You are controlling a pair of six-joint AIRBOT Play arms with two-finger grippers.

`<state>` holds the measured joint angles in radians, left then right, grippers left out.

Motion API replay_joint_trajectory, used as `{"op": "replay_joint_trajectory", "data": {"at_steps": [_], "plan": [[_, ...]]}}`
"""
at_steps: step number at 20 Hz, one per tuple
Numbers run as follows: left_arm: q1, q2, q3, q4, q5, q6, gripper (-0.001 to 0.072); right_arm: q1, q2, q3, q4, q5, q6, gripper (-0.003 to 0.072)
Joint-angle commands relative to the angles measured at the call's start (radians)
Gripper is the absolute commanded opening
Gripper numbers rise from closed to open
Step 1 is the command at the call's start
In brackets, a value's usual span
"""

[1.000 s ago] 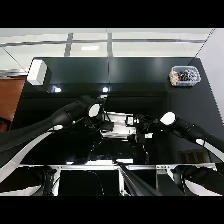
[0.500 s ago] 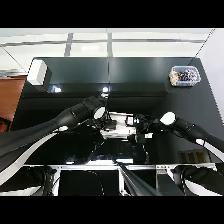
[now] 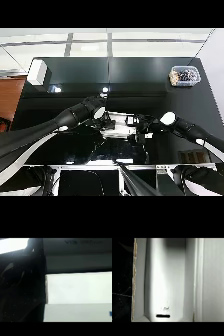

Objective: Fold the box and place the chain.

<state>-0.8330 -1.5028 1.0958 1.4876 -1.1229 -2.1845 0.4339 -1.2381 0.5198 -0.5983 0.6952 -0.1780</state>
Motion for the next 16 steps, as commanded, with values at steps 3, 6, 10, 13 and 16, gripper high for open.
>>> {"op": "replay_joint_trajectory", "data": {"at_steps": [3,6,10,13,16], "plan": [[-0.001,-0.001,0.002,-0.005,-0.006,0.002,0.04,-0.001,0.0,0.0,-0.001,0.0,-0.002,0.0071],[0.0,-0.001,0.002,-0.005,-0.015,0.003,0.0432,-0.001,0.0,0.0,-0.001,0.0,-0.002,0.0071],[-0.001,-0.001,0.002,-0.011,-0.016,0.004,0.0027,0.0,0.0,0.0,-0.001,0.0,-0.002,0.0071],[0.0,-0.001,0.002,-0.011,-0.038,0.005,0.0027,-0.001,0.0,0.0,-0.001,0.0,-0.002,0.0071],[0.0,-0.001,0.002,-0.005,-0.031,0.005,0.0027,-0.001,0.0,0.0,-0.001,0.0,-0.002,0.0071]]}}
